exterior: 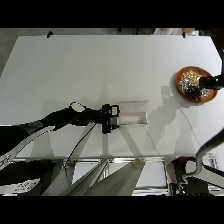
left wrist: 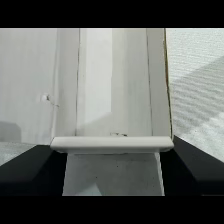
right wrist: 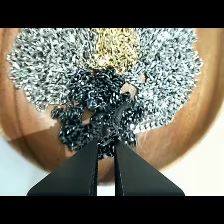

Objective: Fold the box and place the chain.

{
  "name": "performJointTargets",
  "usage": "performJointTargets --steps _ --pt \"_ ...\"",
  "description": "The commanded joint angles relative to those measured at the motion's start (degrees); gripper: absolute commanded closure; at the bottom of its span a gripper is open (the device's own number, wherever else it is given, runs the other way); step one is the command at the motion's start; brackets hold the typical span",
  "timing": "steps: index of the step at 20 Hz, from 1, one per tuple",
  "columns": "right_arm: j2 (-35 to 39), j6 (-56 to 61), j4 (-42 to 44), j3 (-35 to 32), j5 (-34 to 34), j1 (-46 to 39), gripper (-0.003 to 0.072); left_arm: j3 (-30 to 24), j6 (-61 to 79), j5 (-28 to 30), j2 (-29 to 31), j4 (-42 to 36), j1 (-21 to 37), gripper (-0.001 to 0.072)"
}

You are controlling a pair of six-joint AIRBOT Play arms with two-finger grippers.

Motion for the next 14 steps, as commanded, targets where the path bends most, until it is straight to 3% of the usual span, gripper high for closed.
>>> performJointTargets --steps 1,14 --pt "3.0 -0.1 0.4 0.0 1.8 0.0 0.0671 0.0 0.0 0.0 0.0 0.0 0.0 0.0398" --pt "4.1 -4.7 9.4 0.0 7.1 1.4 0.0671 0.0 0.0 0.0 0.0 0.0 0.0 0.0398"
